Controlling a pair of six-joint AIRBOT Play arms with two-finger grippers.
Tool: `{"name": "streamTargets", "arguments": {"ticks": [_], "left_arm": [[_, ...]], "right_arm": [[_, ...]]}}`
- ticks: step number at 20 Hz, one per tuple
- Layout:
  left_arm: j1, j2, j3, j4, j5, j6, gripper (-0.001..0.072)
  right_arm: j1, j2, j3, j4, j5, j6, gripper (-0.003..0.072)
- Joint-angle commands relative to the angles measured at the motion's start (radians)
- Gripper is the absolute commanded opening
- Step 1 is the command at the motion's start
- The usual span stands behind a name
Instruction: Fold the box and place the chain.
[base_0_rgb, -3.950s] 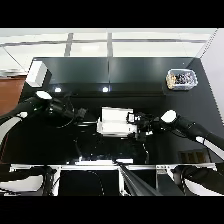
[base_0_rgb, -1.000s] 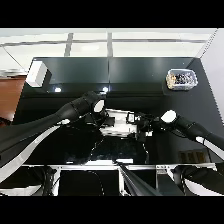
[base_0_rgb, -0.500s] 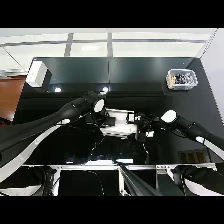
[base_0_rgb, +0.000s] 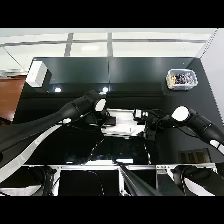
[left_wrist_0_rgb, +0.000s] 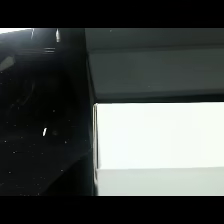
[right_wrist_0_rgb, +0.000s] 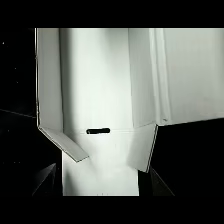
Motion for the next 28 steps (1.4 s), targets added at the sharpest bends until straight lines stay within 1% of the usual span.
{"name": "streamTargets", "arguments": {"ticks": [1, 2, 3, 5, 6, 7, 8, 9, 12, 16, 17, 18, 19, 21, 24, 25, 26, 27, 28], "left_arm": [[0.000, -0.001, 0.002, 0.008, 0.002, -0.007, 0.0028], [0.000, -0.001, 0.002, 0.008, 0.003, -0.007, 0.0028], [0.000, -0.001, 0.002, 0.008, 0.003, -0.007, 0.0028], [0.000, -0.001, 0.002, 0.008, 0.003, -0.007, 0.0028], [0.000, -0.001, 0.002, 0.008, 0.003, -0.007, 0.0028], [0.000, -0.001, 0.002, 0.008, 0.003, -0.007, 0.0028], [0.000, -0.001, 0.002, 0.007, 0.003, -0.007, 0.0029], [0.000, -0.001, 0.002, 0.008, 0.003, -0.007, 0.0028], [0.000, -0.001, 0.002, 0.007, 0.003, -0.007, 0.0029], [0.000, -0.001, 0.002, 0.007, 0.003, -0.007, 0.0028], [0.000, -0.001, 0.002, 0.007, 0.003, -0.007, 0.0029], [0.000, -0.001, 0.002, 0.007, 0.003, -0.007, 0.0029], [0.000, -0.001, 0.002, 0.007, 0.003, -0.007, 0.0029], [0.000, -0.001, 0.002, 0.008, 0.003, -0.007, 0.0029], [0.000, -0.001, 0.002, 0.008, 0.003, -0.007, 0.0029], [0.000, -0.001, 0.002, 0.008, 0.003, -0.007, 0.0029], [0.000, -0.001, 0.002, 0.008, 0.003, -0.007, 0.0029], [0.000, -0.001, 0.002, 0.008, 0.003, -0.007, 0.0028], [0.000, -0.001, 0.002, 0.008, 0.003, -0.007, 0.0028]], "right_arm": [[0.019, -0.005, 0.002, 0.021, -0.031, -0.065, 0.0706], [0.035, -0.011, 0.002, 0.035, -0.066, -0.082, 0.0608], [0.051, -0.018, 0.002, 0.050, -0.099, -0.091, 0.0539], [0.079, -0.033, 0.002, 0.076, -0.115, -0.099, 0.0530], [0.089, -0.035, 0.002, 0.087, -0.108, -0.099, 0.0397], [0.089, -0.035, 0.002, 0.109, -0.088, -0.099, 0.0218], [0.089, -0.035, 0.002, 0.134, -0.074, -0.099, 0.0144], [0.089, -0.036, 0.002, 0.147, -0.069, -0.098, 0.0118], [0.089, -0.040, 0.002, 0.198, -0.069, -0.098, 0.0127], [0.086, -0.041, 0.002, 0.166, -0.070, -0.085, 0.0128], [0.086, -0.041, 0.002, 0.164, -0.069, -0.082, 0.0151], [0.086, -0.041, 0.002, 0.165, -0.071, -0.078, 0.0287], [0.086, -0.041, 0.002, 0.163, -0.070, -0.078, 0.0339], [0.086, -0.037, 0.003, 0.114, -0.074, -0.070, 0.0338], [0.086, -0.005, 0.005, -0.007, -0.091, 0.023, 0.0338], [0.086, 0.014, 0.005, -0.031, -0.084, 0.047, 0.0392], [0.086, 0.035, 0.005, -0.050, -0.081, 0.072, 0.0529], [0.083, 0.054, 0.006, -0.068, -0.072, 0.087, 0.0551], [0.074, 0.070, 0.006, -0.069, -0.056, 0.089, 0.0551]]}}
